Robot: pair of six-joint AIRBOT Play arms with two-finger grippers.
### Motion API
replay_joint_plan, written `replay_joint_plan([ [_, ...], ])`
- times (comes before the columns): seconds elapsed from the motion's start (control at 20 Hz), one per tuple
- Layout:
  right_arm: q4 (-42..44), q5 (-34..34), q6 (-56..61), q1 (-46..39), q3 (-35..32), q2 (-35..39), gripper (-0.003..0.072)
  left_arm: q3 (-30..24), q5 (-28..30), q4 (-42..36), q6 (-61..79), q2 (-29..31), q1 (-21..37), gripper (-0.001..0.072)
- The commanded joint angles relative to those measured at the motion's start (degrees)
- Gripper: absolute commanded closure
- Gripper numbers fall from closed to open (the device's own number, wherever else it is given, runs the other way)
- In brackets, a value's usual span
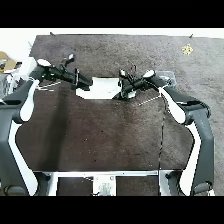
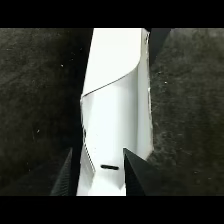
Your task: Fold the box and place the chain.
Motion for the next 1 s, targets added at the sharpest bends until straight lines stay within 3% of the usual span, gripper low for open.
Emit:
replay_joint_plan([
  [0.0, -0.02, 0.04, 0.0, 0.02, 0.02, -0.02, 0.0302, 0.04, -8.63, -3.98, -7.96, 1.95, 2.19, 0.0337],
  [0.2, -0.02, 0.04, 0.0, 0.02, 0.02, -0.04, 0.0302, 0.02, -12.63, -3.85, -14.16, 1.9, -0.42, 0.0367],
  [0.3, -0.02, 0.04, 0.0, 0.02, 0.02, -0.04, 0.0302, 0.02, -12.04, -3.85, -14.8, 1.9, -2.29, 0.069],
  [0.55, -0.02, 0.04, 0.0, 0.02, 0.02, -0.04, 0.0302, 0.04, -5.07, -3.87, -14.84, 1.92, -5.79, 0.0699],
  [0.95, -0.02, 0.04, 0.0, 0.02, 0.02, -0.04, 0.0302, 0.02, 9.55, -0.7, -18.56, 1.79, -5.95, 0.0699],
])
